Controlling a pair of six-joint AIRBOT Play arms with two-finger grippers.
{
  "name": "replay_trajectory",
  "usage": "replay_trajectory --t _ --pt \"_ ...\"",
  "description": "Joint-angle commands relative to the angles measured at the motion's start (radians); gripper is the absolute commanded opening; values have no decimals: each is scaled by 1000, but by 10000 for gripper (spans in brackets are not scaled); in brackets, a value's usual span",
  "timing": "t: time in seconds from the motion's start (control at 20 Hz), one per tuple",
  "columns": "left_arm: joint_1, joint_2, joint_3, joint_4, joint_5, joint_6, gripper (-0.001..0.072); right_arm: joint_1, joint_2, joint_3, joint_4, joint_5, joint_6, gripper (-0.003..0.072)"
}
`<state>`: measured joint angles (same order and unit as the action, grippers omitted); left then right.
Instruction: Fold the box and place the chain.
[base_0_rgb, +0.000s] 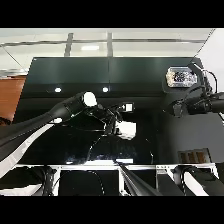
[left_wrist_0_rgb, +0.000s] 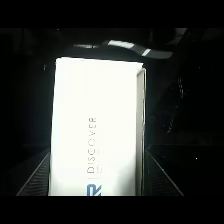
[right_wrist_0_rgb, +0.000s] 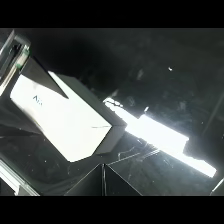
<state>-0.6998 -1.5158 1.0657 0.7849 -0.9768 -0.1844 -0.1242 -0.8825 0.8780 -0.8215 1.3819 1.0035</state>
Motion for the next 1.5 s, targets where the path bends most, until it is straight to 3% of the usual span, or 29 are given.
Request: replay_trajectory --t 0.0,0.3,0.35,0.4,0.55,0.7,0.95,1.05,1.25,1.45 --pt "-14 -3 1 26 14 -3 707 0 1 0 0 -20 10 9" --pt "-95 -60 0 142 200 0 707 0 1 0 0 -32 10 9" --pt "-101 -56 2 154 212 -21 678 0 1 0 0 -32 10 9" --pt "-101 -45 13 179 211 -99 493 0 1 0 -1 -32 10 9" --pt "-58 18 42 352 205 -344 349 0 1 0 -1 -34 10 9" --pt "110 75 45 461 178 -504 334 0 1 0 -1 -60 19 9" --pt "615 82 50 475 182 -747 335 1 1 0 16 -111 48 9" --pt "800 48 94 475 192 -766 335 1 1 0 77 -128 53 9" --pt "1038 -156 361 475 129 -856 335 27 0 0 88 -213 72 9" --pt "1075 -385 674 475 84 -891 335 37 -5 0 85 -269 101 9"
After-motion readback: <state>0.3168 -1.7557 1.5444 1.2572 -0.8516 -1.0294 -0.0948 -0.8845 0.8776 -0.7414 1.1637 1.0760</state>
